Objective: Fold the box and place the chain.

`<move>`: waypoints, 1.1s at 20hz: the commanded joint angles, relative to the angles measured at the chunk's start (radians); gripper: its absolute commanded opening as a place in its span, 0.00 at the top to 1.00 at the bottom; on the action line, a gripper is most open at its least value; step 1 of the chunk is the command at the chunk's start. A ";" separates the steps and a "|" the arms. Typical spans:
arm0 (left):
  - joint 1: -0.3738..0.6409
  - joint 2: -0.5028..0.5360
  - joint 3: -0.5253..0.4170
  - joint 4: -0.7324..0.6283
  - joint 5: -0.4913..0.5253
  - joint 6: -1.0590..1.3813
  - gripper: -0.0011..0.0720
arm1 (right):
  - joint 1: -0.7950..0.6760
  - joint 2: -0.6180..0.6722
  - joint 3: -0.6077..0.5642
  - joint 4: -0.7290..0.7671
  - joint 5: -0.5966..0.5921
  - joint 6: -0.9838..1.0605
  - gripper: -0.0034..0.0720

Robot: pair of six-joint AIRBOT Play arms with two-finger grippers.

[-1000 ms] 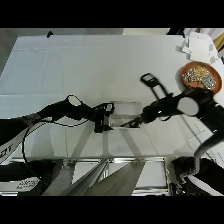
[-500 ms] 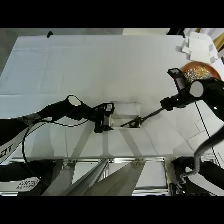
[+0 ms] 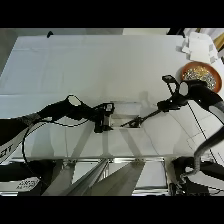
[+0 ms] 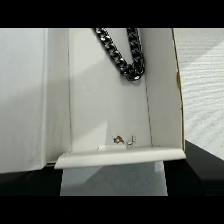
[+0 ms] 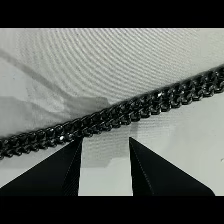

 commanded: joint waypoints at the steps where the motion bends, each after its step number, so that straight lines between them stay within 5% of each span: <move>1: 0.001 0.000 0.000 0.000 0.000 0.000 0.55 | -0.001 -0.028 -0.001 -0.002 -0.011 0.000 0.58; 4: 0.001 0.000 0.000 0.000 0.000 0.000 0.55 | -0.001 -0.029 -0.001 -0.002 -0.005 0.000 0.89; 5: 0.001 0.000 0.000 0.000 0.000 0.000 0.55 | -0.001 -0.029 -0.001 -0.002 -0.004 0.000 0.92; 16: 0.001 0.000 0.000 0.000 0.000 0.000 0.55 | 0.000 0.154 -0.001 0.026 0.050 -0.005 0.94; 22: 0.001 0.000 0.000 0.000 0.000 0.000 0.55 | 0.005 0.376 -0.001 0.287 0.153 -0.148 0.94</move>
